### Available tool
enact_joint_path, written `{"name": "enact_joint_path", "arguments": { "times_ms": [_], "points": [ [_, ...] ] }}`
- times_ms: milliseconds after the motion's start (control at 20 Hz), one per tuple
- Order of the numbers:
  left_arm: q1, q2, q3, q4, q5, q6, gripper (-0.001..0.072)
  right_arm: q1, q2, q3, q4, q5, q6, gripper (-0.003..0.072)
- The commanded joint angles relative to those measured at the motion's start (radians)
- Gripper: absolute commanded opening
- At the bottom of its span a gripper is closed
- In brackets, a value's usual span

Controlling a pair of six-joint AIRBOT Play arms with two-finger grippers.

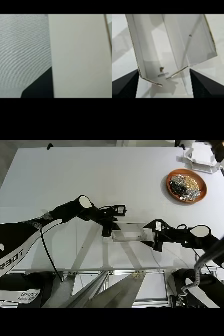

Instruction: Fold the box and place the chain.

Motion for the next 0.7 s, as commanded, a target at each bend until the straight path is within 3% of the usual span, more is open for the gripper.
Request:
{"name": "enact_joint_path", "arguments": {
  "times_ms": [0, 650],
  "points": [
    [0.000, 0.001, 0.000, 0.000, 0.002, 0.000, 0.0012, -0.001, -0.001, 0.002, -0.004, 0.011, -0.039, 0.0714],
    [0.000, 0.001, 0.000, 0.000, 0.002, 0.000, 0.0012, 0.023, -0.128, 0.043, -0.002, 0.019, -0.106, 0.0715]
  ]
}}
